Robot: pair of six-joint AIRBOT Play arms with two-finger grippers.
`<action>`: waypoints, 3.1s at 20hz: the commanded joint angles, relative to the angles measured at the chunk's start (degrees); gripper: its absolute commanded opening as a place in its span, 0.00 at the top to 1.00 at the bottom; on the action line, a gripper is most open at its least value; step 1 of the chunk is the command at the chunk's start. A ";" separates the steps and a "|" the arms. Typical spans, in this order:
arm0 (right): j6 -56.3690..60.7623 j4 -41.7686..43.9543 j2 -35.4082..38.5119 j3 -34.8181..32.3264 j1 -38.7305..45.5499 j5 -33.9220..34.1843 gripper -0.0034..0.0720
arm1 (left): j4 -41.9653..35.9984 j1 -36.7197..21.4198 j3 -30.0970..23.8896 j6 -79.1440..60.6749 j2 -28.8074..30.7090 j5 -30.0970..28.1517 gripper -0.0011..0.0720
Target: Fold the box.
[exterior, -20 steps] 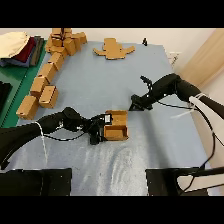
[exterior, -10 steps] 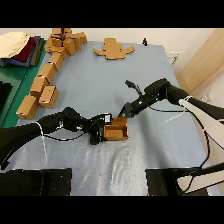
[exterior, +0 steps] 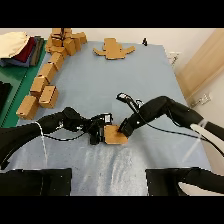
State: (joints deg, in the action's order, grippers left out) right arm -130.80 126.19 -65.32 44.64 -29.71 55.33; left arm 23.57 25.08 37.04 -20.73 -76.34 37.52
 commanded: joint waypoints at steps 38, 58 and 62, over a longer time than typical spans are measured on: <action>-15.19 -27.89 13.49 -13.88 -19.02 -24.48 0.79 | 0.02 -0.07 -0.02 -0.02 0.02 0.00 0.50; -15.17 -27.17 16.35 -13.77 -18.99 -25.66 0.84 | 0.02 -0.07 -0.02 -0.02 0.02 0.00 0.50; -15.19 -23.91 15.74 -13.81 -18.99 -22.51 0.84 | 0.02 -0.07 -0.02 -0.02 0.00 0.02 0.50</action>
State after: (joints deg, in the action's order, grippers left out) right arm -145.99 100.12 -49.17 30.83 -48.64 30.72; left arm 23.64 25.08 37.04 -20.78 -76.34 37.54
